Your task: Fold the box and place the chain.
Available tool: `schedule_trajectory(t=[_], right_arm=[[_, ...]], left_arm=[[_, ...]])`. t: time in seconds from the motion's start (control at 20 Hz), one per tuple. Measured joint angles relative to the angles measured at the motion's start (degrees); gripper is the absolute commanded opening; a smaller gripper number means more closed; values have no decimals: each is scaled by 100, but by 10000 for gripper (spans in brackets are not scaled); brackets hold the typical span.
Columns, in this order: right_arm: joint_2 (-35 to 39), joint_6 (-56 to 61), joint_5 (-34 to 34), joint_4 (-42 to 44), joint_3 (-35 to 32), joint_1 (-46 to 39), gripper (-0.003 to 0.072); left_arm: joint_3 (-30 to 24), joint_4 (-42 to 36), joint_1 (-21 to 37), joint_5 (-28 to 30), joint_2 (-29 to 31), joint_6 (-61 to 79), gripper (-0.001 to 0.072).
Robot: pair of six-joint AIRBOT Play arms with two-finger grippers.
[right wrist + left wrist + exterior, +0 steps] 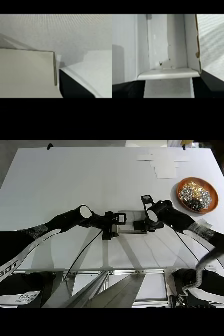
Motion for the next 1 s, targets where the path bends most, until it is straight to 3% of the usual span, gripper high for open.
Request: schedule_trajectory(t=[0.15, 0.3, 0.35, 0.45, 0.7, 1.0], right_arm=[[0, 57, -20, 13, 0, 0, 20], [-7, 55, -24, 15, 2, -2, 20], [-13, 52, -24, 15, 2, -2, 74], [-2, -9, 2, -52, -2, 2, 395], [439, -278, 125, -188, -7, 0, 408], [1633, -1237, 382, -372, -7, -4, 373]], left_arm=[[0, -2, 0, 2, 0, -35, 62], [0, -7, 0, 2, 0, -37, 62], [0, -7, 0, 2, 0, -35, 62], [0, 0, 0, 4, 0, -9, 62], [0, 0, 0, 0, 0, -13, 62], [0, -2, 0, 0, 0, -15, 62]])
